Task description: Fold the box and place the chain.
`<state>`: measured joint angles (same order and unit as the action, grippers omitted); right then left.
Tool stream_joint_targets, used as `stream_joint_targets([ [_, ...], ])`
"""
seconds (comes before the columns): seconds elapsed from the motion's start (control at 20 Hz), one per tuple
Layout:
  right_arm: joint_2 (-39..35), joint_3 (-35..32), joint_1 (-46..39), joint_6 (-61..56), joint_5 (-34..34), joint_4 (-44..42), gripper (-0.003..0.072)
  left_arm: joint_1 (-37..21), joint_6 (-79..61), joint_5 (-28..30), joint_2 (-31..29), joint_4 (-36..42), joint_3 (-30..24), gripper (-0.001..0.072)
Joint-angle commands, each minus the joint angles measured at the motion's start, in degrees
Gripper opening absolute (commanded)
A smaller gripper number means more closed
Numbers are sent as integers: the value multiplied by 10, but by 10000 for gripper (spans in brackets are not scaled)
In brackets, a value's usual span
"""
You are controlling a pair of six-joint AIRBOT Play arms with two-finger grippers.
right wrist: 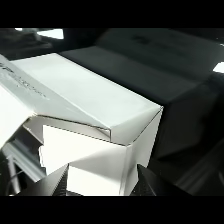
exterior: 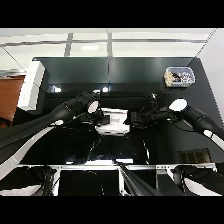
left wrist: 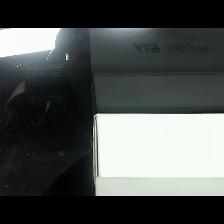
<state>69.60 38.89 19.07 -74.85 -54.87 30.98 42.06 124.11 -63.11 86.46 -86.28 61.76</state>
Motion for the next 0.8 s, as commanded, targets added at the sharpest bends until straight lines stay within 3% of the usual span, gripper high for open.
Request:
stream_joint_targets([
  [0.0,0,34,37,-104,13,90,420,-1,0,1,0,0,0,28],
  [0.05,0,41,45,-119,16,104,363,-1,0,1,0,0,0,28],
  [0.35,10,80,96,-223,33,209,363,-1,0,1,0,0,0,28],
  [0.75,57,112,149,-304,46,283,363,-1,0,1,0,0,0,28],
])
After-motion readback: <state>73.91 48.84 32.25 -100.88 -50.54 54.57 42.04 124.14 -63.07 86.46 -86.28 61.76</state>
